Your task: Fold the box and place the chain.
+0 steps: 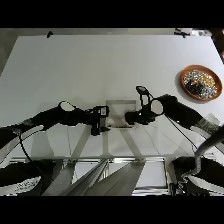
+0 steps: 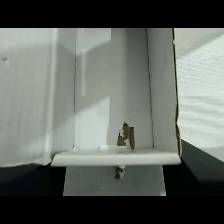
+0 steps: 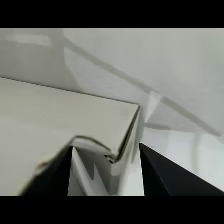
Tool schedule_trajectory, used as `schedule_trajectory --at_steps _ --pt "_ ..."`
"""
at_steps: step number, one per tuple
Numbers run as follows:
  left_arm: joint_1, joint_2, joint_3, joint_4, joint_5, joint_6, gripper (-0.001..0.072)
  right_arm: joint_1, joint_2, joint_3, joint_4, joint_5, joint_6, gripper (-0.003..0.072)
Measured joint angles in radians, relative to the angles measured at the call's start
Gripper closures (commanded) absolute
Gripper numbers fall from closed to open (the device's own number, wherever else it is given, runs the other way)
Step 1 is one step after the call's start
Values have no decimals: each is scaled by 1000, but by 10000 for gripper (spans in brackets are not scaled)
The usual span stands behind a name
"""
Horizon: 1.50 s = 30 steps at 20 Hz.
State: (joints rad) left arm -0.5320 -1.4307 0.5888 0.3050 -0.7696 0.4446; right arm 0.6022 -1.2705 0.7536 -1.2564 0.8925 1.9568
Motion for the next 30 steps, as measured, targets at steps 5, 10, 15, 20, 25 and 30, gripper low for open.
schedule_trajectory --at_steps 5,10,15,20,25,30 --pt "0 0 0 1 2 0 378 53 -23 54 -120 33 144 229" --pt "0 0 0 2 2 0 378 106 -90 117 -206 95 229 229" --pt "0 0 0 2 2 0 378 153 -141 135 -254 143 316 241" --pt "0 0 0 2 2 0 378 166 -152 140 -283 154 370 494" --pt "0 0 0 3 5 1 378 168 -154 140 -305 169 389 677" --pt "0 0 0 2 2 0 378 168 -155 139 -315 183 399 344"
